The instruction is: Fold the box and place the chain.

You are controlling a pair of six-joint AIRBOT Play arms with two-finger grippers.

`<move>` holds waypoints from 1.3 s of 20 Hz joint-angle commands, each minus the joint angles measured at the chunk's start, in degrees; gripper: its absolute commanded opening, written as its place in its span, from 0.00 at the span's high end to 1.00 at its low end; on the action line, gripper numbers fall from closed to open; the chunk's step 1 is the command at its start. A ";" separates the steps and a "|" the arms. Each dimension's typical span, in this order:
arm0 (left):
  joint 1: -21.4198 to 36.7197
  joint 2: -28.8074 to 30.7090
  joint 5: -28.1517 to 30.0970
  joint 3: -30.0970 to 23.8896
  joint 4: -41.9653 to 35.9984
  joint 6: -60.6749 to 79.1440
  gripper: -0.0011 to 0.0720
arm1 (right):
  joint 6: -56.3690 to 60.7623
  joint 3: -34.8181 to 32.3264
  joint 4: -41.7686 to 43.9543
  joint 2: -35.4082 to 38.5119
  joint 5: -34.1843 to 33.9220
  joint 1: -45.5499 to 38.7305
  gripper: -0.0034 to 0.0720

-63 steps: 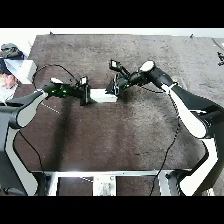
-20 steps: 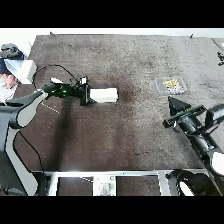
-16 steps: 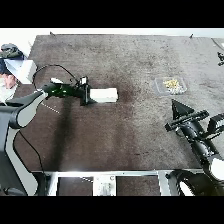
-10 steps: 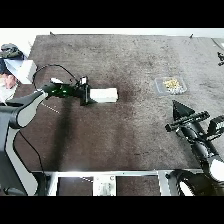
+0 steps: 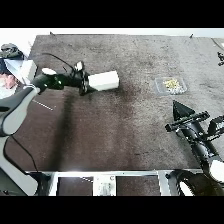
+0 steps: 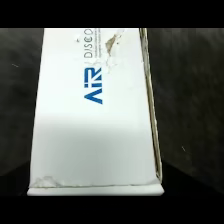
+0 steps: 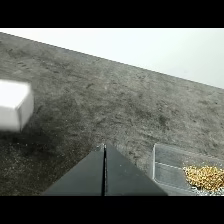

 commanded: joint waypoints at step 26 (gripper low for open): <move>55.63 39.65 20.76 -41.81 21.73 -43.34 0.98 | 0.02 -0.02 0.02 0.07 0.00 0.02 0.97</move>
